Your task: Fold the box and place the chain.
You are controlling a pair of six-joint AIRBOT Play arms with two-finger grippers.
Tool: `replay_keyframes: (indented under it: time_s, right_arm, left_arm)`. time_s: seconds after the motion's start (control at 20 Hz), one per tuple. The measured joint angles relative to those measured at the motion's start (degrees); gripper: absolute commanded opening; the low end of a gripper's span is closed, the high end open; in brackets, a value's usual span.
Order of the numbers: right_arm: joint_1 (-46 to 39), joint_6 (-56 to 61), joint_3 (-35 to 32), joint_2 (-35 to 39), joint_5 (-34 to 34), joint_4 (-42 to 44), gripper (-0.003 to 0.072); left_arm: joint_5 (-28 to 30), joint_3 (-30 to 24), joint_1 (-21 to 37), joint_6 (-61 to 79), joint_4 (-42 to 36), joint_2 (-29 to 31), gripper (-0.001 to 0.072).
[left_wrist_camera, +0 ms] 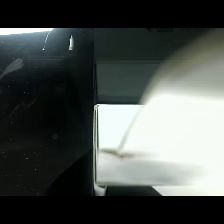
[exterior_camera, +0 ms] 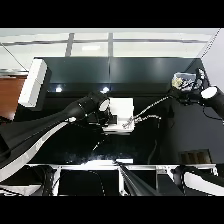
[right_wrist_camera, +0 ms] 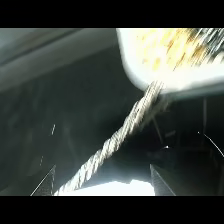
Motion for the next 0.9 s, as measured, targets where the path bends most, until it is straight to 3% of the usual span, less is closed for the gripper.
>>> replay_keyframes:
  time_s: [0.05,0.1,0.3,0.35,0.6,0.9]
  right_arm:
    - [-0.1,1.0,1.3,-1.7,-0.7,-0.3,0.0719]
    - [-0.2,2.1,2.8,-3.5,-1.2,-0.6,0.0673]
    - [-0.4,5.5,6.6,-8.7,-1.2,-1.1,0.0195]
    - [-0.4,5.9,7.0,-9.4,-1.0,-1.2,0.0041]
    - [-0.7,5.2,8.1,-8.7,1.5,-1.6,0.0022]
    - [-0.9,-1.6,11.0,6.9,12.3,-1.6,0.0022]
  left_arm:
    - [0.0,0.0,0.0,0.0,0.0,0.0,0.0034]
    - [0.0,0.0,0.0,0.0,0.0,0.0,0.0033]
    - [0.0,0.0,0.0,0.0,0.0,0.0,0.0034]
    - [0.0,0.0,0.0,0.0,0.0,0.0,0.0034]
    - [0.0,0.0,0.0,0.0,0.0,0.0,0.0034]
    - [0.0,0.0,0.0,0.0,0.0,0.0,0.0033]
